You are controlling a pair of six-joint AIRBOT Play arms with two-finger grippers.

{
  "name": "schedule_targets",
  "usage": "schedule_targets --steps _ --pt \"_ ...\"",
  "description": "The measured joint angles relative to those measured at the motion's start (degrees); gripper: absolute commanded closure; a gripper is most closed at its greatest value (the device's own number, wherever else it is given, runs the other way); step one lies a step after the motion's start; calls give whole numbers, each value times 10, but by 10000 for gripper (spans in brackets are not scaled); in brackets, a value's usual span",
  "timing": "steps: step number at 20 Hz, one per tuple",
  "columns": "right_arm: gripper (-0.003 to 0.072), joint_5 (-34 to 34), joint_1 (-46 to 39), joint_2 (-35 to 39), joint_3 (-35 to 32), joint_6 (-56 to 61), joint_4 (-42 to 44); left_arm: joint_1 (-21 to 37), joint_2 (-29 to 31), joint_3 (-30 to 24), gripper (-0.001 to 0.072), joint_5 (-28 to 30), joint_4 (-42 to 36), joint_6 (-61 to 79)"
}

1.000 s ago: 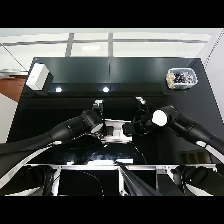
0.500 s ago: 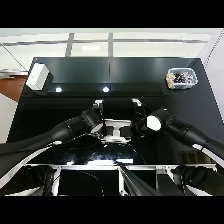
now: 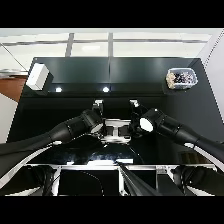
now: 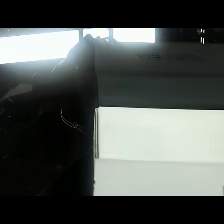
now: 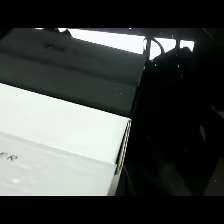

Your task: Fold the box and place the chain.

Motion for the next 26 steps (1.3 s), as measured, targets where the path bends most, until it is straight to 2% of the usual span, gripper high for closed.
schedule_targets --steps 2,11,24,26 --pt "489 2 0 -4 3 11 -5 0 0 0 683 0 0 0" --pt "489 42 1 -44 41 52 -19 0 0 0 683 0 -1 1" --pt "490 42 16 -76 49 92 -43 0 0 0 683 11 -2 2" --pt "558 40 16 -77 49 92 -44 0 0 0 683 12 -2 1"
